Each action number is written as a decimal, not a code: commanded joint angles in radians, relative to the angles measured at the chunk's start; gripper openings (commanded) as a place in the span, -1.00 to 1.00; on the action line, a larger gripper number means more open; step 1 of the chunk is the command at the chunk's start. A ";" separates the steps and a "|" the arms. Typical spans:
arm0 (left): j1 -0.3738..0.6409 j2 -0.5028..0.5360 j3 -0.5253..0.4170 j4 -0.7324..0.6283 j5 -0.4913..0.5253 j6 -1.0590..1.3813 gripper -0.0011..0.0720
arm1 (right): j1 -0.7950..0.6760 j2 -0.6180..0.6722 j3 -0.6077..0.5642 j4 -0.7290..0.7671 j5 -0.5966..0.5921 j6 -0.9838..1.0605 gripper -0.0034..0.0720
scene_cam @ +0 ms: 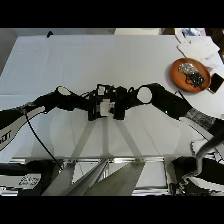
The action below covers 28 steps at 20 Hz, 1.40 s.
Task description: Fold the box and place the chain.
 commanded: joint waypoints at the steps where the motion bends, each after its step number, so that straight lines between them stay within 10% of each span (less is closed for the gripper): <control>1: 0.000 0.000 0.000 0.000 0.000 0.001 -0.27 | 0.010 0.004 -0.026 -0.027 -0.066 0.000 0.25; 17: 0.000 0.000 0.000 0.000 0.000 0.000 -0.27 | 0.018 0.027 -0.026 -0.084 -0.095 0.007 -0.33; 28: 0.000 0.000 0.000 0.000 0.000 0.000 -0.27 | 0.018 -0.008 -0.027 -0.071 -0.042 0.015 0.00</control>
